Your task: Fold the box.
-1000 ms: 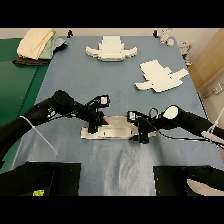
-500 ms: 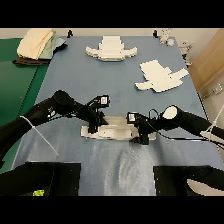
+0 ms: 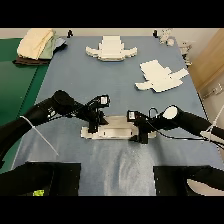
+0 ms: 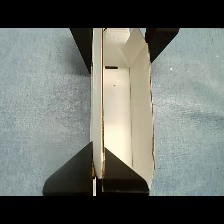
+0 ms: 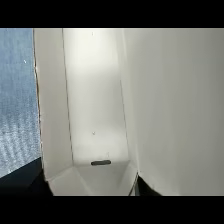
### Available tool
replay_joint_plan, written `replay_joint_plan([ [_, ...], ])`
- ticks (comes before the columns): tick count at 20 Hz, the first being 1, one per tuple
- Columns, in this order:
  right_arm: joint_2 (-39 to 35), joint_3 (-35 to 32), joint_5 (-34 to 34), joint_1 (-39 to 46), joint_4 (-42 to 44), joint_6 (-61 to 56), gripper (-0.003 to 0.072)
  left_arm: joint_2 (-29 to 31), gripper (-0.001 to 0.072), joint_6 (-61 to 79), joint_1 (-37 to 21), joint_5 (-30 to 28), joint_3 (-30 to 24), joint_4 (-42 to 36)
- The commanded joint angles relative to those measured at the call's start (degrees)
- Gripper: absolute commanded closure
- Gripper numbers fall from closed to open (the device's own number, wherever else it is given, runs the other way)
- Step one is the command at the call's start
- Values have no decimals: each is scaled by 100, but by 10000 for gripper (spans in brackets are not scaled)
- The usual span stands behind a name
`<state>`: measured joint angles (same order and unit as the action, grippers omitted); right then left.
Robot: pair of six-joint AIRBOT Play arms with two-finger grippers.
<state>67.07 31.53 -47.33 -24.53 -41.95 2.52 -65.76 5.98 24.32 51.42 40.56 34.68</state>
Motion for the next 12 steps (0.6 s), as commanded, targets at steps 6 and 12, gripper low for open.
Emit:
replay_joint_plan([
  [6,0,-173,85,133,367,286,-21,0,693,2,-2,9,-2,2],
  [12,2,-179,87,131,358,533,25,0,693,0,-2,9,-2,2],
])
